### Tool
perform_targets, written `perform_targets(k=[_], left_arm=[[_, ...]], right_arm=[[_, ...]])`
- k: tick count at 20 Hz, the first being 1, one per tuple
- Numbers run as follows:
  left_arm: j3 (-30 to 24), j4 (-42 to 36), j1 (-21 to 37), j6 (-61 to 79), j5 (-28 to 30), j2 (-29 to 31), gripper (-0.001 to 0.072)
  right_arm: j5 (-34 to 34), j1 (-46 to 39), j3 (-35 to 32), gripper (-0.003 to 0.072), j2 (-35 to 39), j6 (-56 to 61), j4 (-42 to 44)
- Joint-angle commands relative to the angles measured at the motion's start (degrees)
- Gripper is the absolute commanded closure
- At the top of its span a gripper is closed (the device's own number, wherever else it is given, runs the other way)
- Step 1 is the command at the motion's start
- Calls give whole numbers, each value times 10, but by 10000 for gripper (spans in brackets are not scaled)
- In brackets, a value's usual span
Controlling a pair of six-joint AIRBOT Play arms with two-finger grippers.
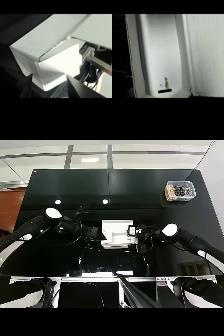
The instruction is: Fold the box and place the chain.
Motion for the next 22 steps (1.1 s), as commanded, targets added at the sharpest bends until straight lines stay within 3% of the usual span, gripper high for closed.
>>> perform_targets(k=[1, 12, 13, 15, 22], left_arm=[[24, 50, -13, -92, 10, 0, 226], [100, 243, -122, -327, 53, 0, 226], [105, 260, -129, -352, 51, 0, 242], [115, 299, -143, -387, 45, 0, 382], [139, 399, -185, -484, 43, -1, 377]], right_arm=[[0, 0, 0, 559, 0, 0, 0], [0, 0, 0, 559, 0, 0, 0], [0, 0, 0, 559, 0, 0, 0], [0, 0, 0, 559, 0, 0, 0], [0, 0, 0, 559, 0, 0, 0]])
